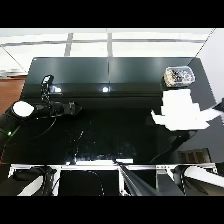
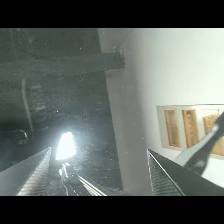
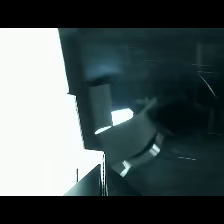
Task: Fold the box and place the chain.
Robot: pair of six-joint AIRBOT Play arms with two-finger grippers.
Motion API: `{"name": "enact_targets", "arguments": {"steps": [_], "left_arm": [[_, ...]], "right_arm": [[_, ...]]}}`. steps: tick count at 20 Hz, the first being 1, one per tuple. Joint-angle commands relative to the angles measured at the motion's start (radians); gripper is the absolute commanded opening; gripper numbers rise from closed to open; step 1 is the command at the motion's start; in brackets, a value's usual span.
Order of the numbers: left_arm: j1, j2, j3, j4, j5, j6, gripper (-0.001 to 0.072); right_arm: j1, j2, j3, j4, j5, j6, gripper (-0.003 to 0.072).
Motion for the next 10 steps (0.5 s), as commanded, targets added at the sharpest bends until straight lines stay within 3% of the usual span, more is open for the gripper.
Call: {"name": "enact_targets", "arguments": {"steps": [1,3,6,10], "left_arm": [[-0.001,-0.001,0.001,-0.019,0.000,0.001,0.0703],[-0.001,-0.001,0.001,-0.019,-0.009,0.002,0.0703],[-0.008,-0.001,0.001,-0.041,-0.007,0.051,0.0702],[-0.015,-0.011,0.002,-0.160,-0.003,0.143,0.0701]], "right_arm": [[0.135,0.188,-0.210,0.227,-0.102,0.050,0.0014],[0.259,0.305,-0.365,0.335,-0.187,0.050,0.0014],[0.463,0.467,-0.605,0.510,-0.423,0.053,0.0014],[0.770,0.504,-0.761,0.609,-0.620,0.053,0.0014]]}}
